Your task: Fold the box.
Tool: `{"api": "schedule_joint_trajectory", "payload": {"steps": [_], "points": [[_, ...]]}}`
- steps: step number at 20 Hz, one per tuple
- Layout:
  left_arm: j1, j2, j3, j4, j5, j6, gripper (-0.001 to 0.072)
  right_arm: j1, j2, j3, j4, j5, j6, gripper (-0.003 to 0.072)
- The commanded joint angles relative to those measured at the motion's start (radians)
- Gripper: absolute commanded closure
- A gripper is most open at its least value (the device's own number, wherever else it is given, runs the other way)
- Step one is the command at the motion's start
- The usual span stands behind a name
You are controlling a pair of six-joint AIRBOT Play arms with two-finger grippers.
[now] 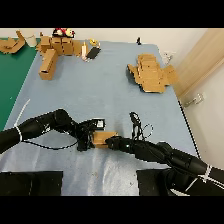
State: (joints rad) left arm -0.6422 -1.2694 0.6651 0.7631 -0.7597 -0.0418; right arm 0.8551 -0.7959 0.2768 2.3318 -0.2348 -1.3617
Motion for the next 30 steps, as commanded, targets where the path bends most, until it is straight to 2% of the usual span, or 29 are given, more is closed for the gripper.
{"api": "schedule_joint_trajectory", "payload": {"steps": [1, 8, 26, 30], "points": [[0.0, 0.0, 0.0, 0.0, 0.0, 0.0, 0.0286, 0.001, -0.002, -0.001, -0.002, 0.0, 0.0, 0.0685], [0.0, 0.0, 0.0, 0.0, 0.0, 0.0, 0.0286, 0.001, 0.08, 0.011, -0.001, 0.009, 0.001, 0.0684], [0.0, 0.0, 0.0, 0.0, 0.0, 0.0, 0.0286, 0.032, -0.018, 0.011, -0.001, 0.003, 0.036, 0.0685], [0.0, 0.0, 0.0, 0.0, 0.0, 0.0, 0.0285, 0.031, 0.062, 0.034, -0.074, -0.047, 0.027, 0.0684]]}}
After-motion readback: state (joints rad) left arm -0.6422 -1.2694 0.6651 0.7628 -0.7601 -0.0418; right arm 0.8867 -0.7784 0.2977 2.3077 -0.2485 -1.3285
